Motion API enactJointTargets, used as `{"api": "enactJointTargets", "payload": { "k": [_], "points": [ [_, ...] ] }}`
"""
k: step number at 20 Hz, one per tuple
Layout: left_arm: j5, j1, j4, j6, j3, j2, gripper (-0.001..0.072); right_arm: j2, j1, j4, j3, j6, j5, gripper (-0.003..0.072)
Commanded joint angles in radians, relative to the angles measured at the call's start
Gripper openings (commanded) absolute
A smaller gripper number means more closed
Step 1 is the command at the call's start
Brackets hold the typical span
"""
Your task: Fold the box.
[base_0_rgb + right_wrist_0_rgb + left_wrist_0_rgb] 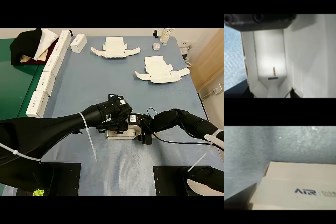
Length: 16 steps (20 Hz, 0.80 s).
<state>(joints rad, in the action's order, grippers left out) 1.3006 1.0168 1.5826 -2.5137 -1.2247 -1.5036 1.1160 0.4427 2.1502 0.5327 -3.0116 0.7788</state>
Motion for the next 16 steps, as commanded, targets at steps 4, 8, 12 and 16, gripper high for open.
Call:
{"api": "enactJointTargets", "payload": {
  "k": [4, 8, 12, 16],
  "points": [
    [0.198, 0.000, 0.012, 0.107, -0.018, 0.148, 0.0534, 0.000, 0.001, 0.000, 0.000, 0.000, 0.000, 0.0521],
    [0.309, 0.000, 0.013, 0.223, -0.017, 0.286, 0.0014, 0.000, 0.001, 0.000, 0.000, 0.000, 0.000, 0.0522],
    [0.255, -0.001, 0.051, 0.330, -0.015, 0.358, 0.0014, 0.000, 0.001, 0.001, 0.000, 0.000, 0.000, 0.0521],
    [0.076, -0.002, 0.008, 0.531, 0.021, 0.360, 0.0014, 0.000, 0.001, 0.000, 0.000, 0.000, 0.000, 0.0521]
  ]
}}
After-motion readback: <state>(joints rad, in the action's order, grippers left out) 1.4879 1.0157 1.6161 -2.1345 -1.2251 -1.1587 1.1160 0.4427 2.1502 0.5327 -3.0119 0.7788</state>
